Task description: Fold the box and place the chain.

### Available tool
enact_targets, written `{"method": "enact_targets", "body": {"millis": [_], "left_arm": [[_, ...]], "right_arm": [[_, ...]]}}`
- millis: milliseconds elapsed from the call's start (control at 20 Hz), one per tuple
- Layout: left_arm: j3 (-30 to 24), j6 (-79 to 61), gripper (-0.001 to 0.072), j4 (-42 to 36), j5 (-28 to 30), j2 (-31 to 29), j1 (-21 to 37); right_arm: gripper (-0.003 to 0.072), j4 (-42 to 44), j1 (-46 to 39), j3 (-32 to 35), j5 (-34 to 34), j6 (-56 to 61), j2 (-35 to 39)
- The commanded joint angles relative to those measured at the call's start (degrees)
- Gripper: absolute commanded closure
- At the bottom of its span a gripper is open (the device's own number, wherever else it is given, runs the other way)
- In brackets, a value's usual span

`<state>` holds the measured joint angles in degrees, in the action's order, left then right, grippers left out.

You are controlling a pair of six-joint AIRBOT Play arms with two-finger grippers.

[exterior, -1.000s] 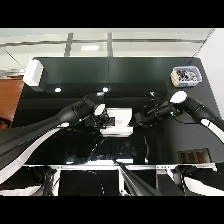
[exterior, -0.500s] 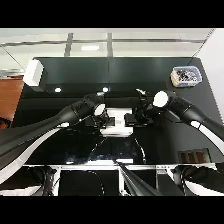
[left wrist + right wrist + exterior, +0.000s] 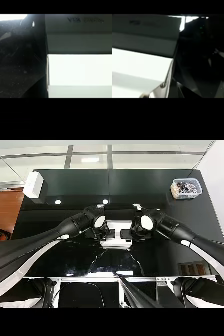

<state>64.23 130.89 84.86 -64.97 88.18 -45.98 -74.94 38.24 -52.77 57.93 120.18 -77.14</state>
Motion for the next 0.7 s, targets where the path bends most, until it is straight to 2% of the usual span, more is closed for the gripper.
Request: {"method": "enact_targets", "body": {"millis": [0,350,600,650], "left_arm": [[-0.02,-0.02,0.0682,0.13,0.04,0.04,0.02],[-0.02,0.00,0.0683,0.11,0.00,0.04,0.02],[-0.02,-0.02,0.0682,0.11,-0.02,0.04,0.02],[-0.02,-0.02,0.0683,0.09,-0.02,0.04,0.02]], "right_arm": [[0.0329,-3.13,1.75,-0.04,-0.20,4.74,-1.55],[0.0331,-5.03,3.45,-0.33,-0.13,7.85,-3.04],[0.0332,-6.29,4.39,-3.93,4.22,7.82,-5.99],[0.0442,-6.16,4.37,-3.93,4.50,7.82,-6.03]]}}
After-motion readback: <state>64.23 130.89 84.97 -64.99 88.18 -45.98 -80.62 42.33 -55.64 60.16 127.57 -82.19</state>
